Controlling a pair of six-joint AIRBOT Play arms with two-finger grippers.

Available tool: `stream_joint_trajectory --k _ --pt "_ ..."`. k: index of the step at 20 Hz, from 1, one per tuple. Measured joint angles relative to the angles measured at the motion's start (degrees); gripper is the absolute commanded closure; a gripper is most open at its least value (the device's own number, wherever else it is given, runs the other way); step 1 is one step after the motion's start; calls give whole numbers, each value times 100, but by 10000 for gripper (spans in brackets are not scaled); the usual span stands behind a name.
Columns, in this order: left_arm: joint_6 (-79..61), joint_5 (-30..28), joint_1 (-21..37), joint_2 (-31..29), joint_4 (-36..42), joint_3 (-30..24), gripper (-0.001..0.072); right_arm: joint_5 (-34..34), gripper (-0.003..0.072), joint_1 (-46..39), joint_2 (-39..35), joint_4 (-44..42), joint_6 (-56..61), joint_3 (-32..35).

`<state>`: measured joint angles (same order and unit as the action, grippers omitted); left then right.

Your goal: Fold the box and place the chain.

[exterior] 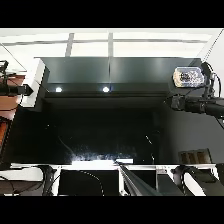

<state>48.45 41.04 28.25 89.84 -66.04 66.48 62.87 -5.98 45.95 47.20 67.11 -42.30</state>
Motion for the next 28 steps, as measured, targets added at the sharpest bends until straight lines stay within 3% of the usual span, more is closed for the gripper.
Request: stream_joint_trajectory --k 3,7,8,9,13,15,19,21,24,28 --pt "15 -72 -44 -39 -35 79 -4 -2 630 0 0 0 13 0" --pt "352 127 -105 -817 -70 116 14 15 630 0 0 -2 17 0" --pt "415 376 -144 -1056 -83 116 277 24 629 0 0 -2 17 0" --pt "514 693 -203 -1303 -83 116 693 42 630 0 0 -2 15 0" --pt "1027 1862 -800 -2227 131 -2 687 -37 630 0 -304 339 -131 0" --pt "1325 1930 -1447 -2822 236 -341 687 -144 630 0 -669 1040 92 2" --pt "2068 964 -3171 -4096 227 -1709 687 -247 630 0 -1248 2197 647 343" --pt "2621 409 -3901 -4559 -162 -2411 686 -409 630 0 -1373 2470 774 643" --pt "3521 37 -4448 -4920 -885 -2968 684 -678 632 0 -1458 2660 872 925" --pt "4074 -118 -4675 -5086 -1333 -3217 683 -813 632 0 -1493 2756 918 1051"
